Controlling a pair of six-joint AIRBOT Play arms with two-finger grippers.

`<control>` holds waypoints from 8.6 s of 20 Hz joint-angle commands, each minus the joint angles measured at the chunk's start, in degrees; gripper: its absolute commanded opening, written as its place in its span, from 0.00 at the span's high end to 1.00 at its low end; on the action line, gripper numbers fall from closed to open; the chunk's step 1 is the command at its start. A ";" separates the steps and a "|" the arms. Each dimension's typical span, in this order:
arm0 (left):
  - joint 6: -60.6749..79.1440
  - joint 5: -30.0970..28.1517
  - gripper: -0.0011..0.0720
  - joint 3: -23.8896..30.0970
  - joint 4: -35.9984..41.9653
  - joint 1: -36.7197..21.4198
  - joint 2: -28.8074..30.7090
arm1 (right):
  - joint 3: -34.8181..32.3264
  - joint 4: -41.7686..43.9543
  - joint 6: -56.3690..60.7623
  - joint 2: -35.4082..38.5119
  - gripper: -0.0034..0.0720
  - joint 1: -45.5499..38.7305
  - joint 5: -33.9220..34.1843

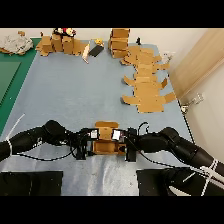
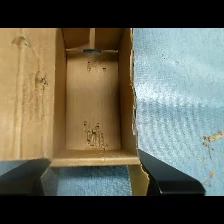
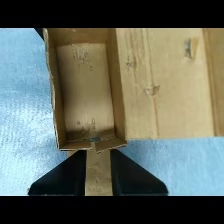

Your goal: Fold the box.

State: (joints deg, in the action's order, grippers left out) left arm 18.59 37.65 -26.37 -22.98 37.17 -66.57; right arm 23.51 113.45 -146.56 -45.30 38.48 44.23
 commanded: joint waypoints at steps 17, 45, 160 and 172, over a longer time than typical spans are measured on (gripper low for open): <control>0.00 0.00 0.26 0.00 -0.02 0.00 -0.02 | -0.02 5.99 -4.59 -2.60 0.41 1.29 -3.61; 0.00 -0.02 0.26 0.00 -0.02 0.00 -0.02 | -4.90 -32.00 101.74 24.98 0.95 0.79 26.67; 0.02 0.07 0.26 0.00 1.75 0.00 -0.02 | 31.65 -23.17 110.55 -34.40 0.95 17.68 21.53; 0.00 0.04 0.26 0.00 1.75 0.00 -0.02 | 31.67 -23.17 110.55 -32.02 0.51 17.59 23.41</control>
State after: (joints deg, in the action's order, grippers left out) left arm 18.46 37.41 -26.33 -21.15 37.15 -66.57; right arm 55.09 90.26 -36.27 -78.61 56.12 67.85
